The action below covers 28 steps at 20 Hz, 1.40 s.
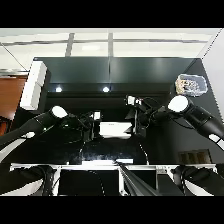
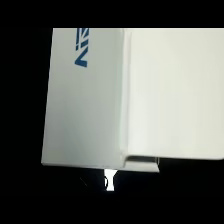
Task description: Fold the box and place the chain.
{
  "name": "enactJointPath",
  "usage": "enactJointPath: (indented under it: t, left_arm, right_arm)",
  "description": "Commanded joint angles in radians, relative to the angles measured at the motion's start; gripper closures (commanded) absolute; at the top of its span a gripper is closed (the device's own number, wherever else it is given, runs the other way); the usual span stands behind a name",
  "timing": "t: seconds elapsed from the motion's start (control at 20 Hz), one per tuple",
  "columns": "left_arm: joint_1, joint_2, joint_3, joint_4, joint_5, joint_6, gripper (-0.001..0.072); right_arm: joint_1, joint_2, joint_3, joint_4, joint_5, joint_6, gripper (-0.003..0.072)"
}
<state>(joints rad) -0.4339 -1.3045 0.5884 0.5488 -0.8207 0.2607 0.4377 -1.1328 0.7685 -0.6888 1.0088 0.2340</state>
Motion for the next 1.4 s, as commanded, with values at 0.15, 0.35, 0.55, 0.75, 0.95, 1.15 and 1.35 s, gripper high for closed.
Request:
enactJointPath:
  t: [0.15, 0.35, 0.55, 0.75, 0.95, 1.15, 1.35]
  left_arm:
    - [-0.001, -0.001, 0.0, 0.0, 0.0, 0.0, 0.0338]
    - [-0.001, -0.001, 0.0, 0.0, 0.001, 0.0, 0.0338]
    - [-0.001, -0.001, 0.0, 0.0, 0.0, 0.0, 0.0338]
    - [-0.001, -0.001, 0.0, 0.0, 0.0, 0.0, 0.0338]
    - [-0.001, -0.001, 0.0, 0.0, 0.0, 0.0, 0.0338]
    - [-0.001, -0.001, 0.0, 0.0, 0.0, 0.0, 0.0338]
    - [-0.001, -0.001, 0.0, 0.0, 0.0, 0.0, 0.0338]
  right_arm:
    - [0.053, -0.002, -0.016, -0.031, -0.075, -0.007, -0.0034]
    - [0.056, -0.002, -0.016, -0.03, -0.097, -0.006, 0.0191]
    - [0.057, -0.002, -0.016, -0.027, -0.095, -0.002, 0.0205]
    - [0.057, -0.002, -0.016, -0.028, -0.092, 0.021, 0.0207]
    - [0.057, -0.002, -0.017, -0.031, -0.089, 0.021, 0.0394]
    - [0.056, -0.002, -0.024, -0.031, -0.086, 0.021, 0.0394]
    - [0.057, -0.002, -0.046, -0.031, -0.085, 0.021, 0.0394]
